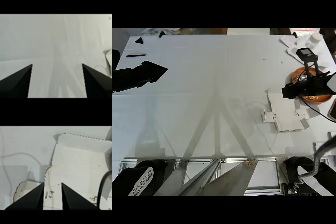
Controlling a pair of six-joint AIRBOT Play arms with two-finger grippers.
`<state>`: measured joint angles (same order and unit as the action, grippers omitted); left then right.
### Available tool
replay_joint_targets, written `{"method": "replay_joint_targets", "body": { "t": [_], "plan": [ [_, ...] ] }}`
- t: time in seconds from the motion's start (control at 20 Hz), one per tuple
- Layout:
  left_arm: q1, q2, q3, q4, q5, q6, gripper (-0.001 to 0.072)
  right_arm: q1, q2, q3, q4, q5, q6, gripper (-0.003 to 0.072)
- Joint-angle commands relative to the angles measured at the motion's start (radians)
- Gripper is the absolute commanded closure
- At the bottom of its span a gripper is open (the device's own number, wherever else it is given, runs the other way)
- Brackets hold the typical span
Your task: Fold the box and place the chain.
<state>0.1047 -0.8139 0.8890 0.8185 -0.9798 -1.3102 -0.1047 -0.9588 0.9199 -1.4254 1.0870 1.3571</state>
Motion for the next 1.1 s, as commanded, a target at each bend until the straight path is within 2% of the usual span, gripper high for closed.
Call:
{"method": "replay_joint_targets", "body": {
  "t": [0.0, 0.2, 0.4, 0.5, 0.6, 0.75, 0.9, 1.05],
  "plan": [
    [0.0, 0.001, -0.001, 0.001, 0.0, 0.0, 0.0011, 0.0, 0.001, -0.001, 0.0, 0.0, 0.0, 0.0448],
    [0.0, 0.001, -0.001, 0.001, -0.001, 0.0, 0.0012, 0.0, 0.0, 0.0, -0.054, -0.036, 0.0, 0.0447],
    [0.0, 0.001, -0.001, 0.001, -0.001, 0.0, 0.0012, -0.016, 0.0, 0.0, -0.272, -0.061, 0.049, 0.0442],
    [0.0, 0.001, -0.001, 0.001, -0.001, 0.0, 0.0012, -0.084, 0.0, 0.0, -0.336, -0.059, 0.08, 0.0378],
    [0.0, 0.001, -0.001, 0.001, -0.001, 0.0, 0.0012, -0.192, -0.001, 0.0, -0.339, -0.052, 0.08, 0.0363],
    [0.0, 0.001, -0.001, 0.001, -0.001, 0.0, 0.0012, -0.365, -0.002, 0.0, -0.304, -0.057, 0.07, 0.0292],
    [0.0, 0.001, -0.001, 0.001, -0.001, 0.0, 0.0012, -0.489, -0.018, 0.0, -0.261, -0.047, -0.008, 0.0277],
    [0.0, 0.001, -0.001, 0.001, -0.001, 0.0, 0.0012, -0.554, -0.089, 0.0, -0.259, 0.01, -0.062, 0.0272]
  ]
}}
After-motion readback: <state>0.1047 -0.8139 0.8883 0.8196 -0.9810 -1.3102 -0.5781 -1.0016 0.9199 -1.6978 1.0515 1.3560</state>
